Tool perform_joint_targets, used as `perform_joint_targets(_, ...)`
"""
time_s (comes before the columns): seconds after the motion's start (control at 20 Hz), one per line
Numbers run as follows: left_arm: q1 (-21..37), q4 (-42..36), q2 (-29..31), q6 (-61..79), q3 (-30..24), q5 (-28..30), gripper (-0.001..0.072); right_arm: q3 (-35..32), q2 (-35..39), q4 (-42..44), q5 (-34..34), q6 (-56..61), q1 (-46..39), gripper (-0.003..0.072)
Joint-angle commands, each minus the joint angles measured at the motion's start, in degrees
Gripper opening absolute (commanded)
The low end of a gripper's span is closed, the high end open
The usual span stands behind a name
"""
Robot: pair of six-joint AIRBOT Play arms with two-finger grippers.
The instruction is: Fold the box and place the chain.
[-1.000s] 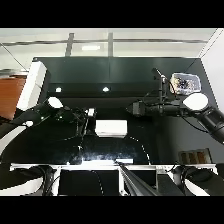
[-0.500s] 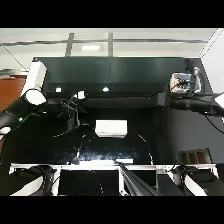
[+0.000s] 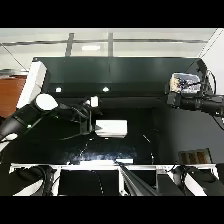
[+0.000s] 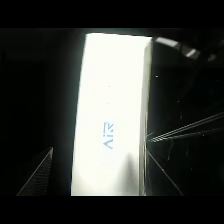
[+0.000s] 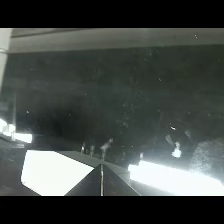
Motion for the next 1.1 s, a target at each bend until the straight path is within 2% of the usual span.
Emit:
perform_joint_targets(0.0,-4.15,-2.60,-3.21,3.87,0.04,4.00,0.0703,-0.13,0.04,-0.28,0.48,0.02,-0.24,0.0023)
perform_joint_targets(0.2,-4.13,-9.29,-5.90,3.87,0.04,6.51,0.0703,-0.13,0.04,-0.39,0.55,0.02,-0.24,0.0023)
perform_joint_targets(0.3,-4.13,-9.25,-6.62,3.74,0.04,4.57,0.0703,-0.13,0.04,-0.42,0.61,0.02,-0.24,0.0023)
perform_joint_targets(1.05,-4.15,-7.10,-9.77,3.61,0.04,4.28,0.0703,-0.13,0.04,-0.44,1.03,0.02,-0.24,0.0023)
